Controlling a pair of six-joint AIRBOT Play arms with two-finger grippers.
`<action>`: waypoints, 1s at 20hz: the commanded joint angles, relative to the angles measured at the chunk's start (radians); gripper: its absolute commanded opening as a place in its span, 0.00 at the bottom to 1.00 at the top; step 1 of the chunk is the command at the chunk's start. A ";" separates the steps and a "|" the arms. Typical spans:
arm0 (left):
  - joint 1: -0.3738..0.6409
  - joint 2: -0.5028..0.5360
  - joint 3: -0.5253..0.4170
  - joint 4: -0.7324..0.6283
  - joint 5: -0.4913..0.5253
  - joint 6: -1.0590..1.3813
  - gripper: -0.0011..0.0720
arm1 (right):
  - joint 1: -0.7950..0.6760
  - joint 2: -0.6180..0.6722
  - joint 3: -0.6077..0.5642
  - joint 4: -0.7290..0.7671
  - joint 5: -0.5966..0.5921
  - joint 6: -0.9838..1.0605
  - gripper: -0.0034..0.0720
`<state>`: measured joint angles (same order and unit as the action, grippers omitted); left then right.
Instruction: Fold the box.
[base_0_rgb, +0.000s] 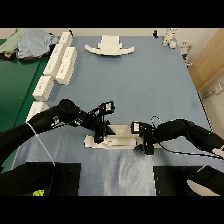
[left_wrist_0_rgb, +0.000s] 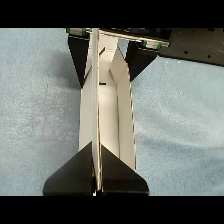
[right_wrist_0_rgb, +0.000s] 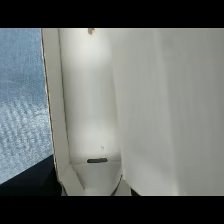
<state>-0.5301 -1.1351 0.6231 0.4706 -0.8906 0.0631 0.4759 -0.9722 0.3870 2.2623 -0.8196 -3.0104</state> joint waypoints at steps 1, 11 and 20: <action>0.000 0.000 0.000 0.000 0.008 0.000 0.03 | 0.000 -0.001 0.000 -0.007 -0.002 0.000 0.63; 0.000 -0.006 0.000 -0.007 0.015 -0.003 0.04 | 0.000 -0.001 0.000 -0.007 -0.001 0.000 0.63; 0.017 0.050 0.000 0.054 0.085 -0.100 0.62 | 0.000 -0.001 0.000 -0.007 -0.001 0.000 0.63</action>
<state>-0.5251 -1.1175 0.6228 0.4847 -0.8257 0.0311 0.4759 -0.9722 0.3874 2.2539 -0.8238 -3.0116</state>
